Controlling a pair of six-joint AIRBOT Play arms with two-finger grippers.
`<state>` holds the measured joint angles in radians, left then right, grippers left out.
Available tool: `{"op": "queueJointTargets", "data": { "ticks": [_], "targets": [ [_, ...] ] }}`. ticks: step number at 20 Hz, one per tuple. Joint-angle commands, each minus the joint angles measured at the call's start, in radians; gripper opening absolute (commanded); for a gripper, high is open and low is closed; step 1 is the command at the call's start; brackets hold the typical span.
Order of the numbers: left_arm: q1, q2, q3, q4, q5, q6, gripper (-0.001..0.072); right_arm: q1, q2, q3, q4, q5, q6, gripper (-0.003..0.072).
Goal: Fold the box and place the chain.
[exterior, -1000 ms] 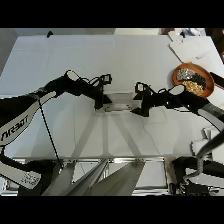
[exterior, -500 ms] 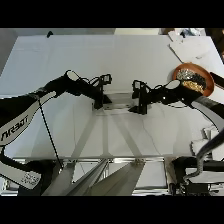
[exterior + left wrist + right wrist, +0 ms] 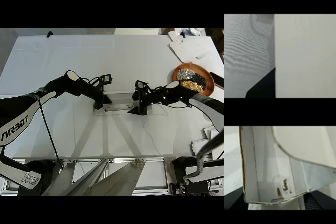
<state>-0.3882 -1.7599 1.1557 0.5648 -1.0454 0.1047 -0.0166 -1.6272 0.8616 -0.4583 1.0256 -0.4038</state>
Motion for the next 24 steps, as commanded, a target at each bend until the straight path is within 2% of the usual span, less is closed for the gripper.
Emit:
{"op": "queueJointTargets", "data": {
  "ticks": [1,6,10,24],
  "targets": [
    [0.000,-0.001,0.000,0.000,0.001,0.000,0.0013,0.002,-0.015,0.000,0.016,0.010,-0.043,0.0691],
    [0.000,-0.001,0.000,0.000,0.002,0.000,0.0013,0.010,-0.016,0.004,0.008,0.002,-0.047,0.0691],
    [0.000,-0.001,0.000,0.000,0.001,0.000,0.0013,0.045,-0.034,0.035,-0.066,-0.010,0.003,0.0691],
    [0.000,-0.001,0.000,0.000,0.001,0.000,0.0013,0.046,-0.035,0.039,-0.060,-0.012,0.010,0.0691]
  ]
}}
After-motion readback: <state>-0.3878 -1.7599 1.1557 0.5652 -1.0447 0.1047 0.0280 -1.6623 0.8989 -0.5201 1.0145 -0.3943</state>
